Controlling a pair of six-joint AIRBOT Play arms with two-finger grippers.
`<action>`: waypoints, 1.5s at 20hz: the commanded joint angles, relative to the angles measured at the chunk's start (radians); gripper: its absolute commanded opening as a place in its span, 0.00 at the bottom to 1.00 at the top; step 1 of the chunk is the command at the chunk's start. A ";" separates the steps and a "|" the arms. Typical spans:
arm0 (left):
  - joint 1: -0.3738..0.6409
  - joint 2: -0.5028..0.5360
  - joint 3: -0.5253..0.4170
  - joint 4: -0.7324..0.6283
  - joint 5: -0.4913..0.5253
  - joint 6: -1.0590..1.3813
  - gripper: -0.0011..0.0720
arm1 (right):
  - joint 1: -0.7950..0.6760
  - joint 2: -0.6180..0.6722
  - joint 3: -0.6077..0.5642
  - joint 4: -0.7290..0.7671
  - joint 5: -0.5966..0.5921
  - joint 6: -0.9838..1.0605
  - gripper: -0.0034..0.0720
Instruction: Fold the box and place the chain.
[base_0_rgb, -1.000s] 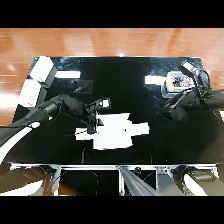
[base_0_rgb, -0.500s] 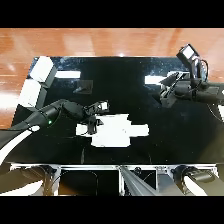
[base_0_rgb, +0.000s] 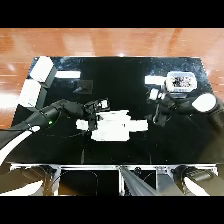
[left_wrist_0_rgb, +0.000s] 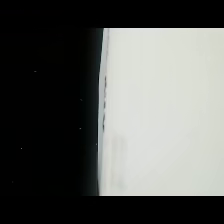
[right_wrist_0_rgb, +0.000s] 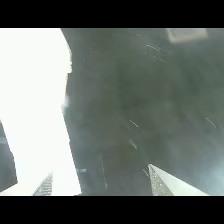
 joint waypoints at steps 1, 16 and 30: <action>0.000 0.000 -0.001 0.049 -0.010 0.002 0.05 | 0.104 -0.015 -0.068 0.035 -0.086 -0.114 1.00; 0.000 0.000 -0.001 0.051 0.026 0.002 0.05 | 0.301 -0.152 -0.130 0.074 -0.158 -0.299 1.00; 0.000 0.000 -0.001 0.051 0.016 0.002 0.05 | 0.346 -0.161 -0.181 0.345 -0.400 -0.225 1.00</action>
